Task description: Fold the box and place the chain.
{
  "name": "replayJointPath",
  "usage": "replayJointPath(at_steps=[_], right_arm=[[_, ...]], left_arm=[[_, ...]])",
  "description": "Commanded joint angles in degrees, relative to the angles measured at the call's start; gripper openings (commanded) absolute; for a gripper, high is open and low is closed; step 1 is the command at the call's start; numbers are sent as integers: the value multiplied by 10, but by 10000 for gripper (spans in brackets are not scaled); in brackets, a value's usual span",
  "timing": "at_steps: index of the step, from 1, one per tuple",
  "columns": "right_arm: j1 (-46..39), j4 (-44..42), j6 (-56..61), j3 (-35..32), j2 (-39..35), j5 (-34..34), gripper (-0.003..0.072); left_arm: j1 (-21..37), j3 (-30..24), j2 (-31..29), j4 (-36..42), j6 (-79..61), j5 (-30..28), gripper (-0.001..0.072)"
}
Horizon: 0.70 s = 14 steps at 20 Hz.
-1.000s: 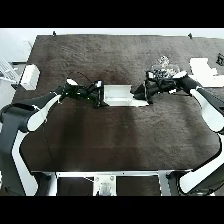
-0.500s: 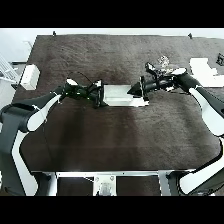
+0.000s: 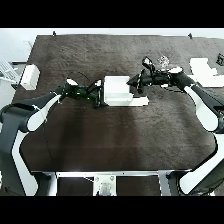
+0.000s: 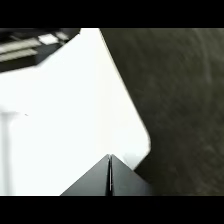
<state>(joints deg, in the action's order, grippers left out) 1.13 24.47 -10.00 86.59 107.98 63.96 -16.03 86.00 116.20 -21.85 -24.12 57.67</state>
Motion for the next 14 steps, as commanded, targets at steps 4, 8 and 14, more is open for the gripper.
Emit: replayJointPath(at_steps=[4, 8, 14], right_arm=[[17, 78, 55, 55, 57, 26, 9], [21, 89, 53, 55, 70, 26, 8], [20, 90, 49, 66, 61, 26, 7]], left_arm=[[0, 0, 0, 0, 1, 0, 347], [0, 0, 0, 0, 1, 0, 347], [0, 0, 0, 0, 1, -1, 347]])
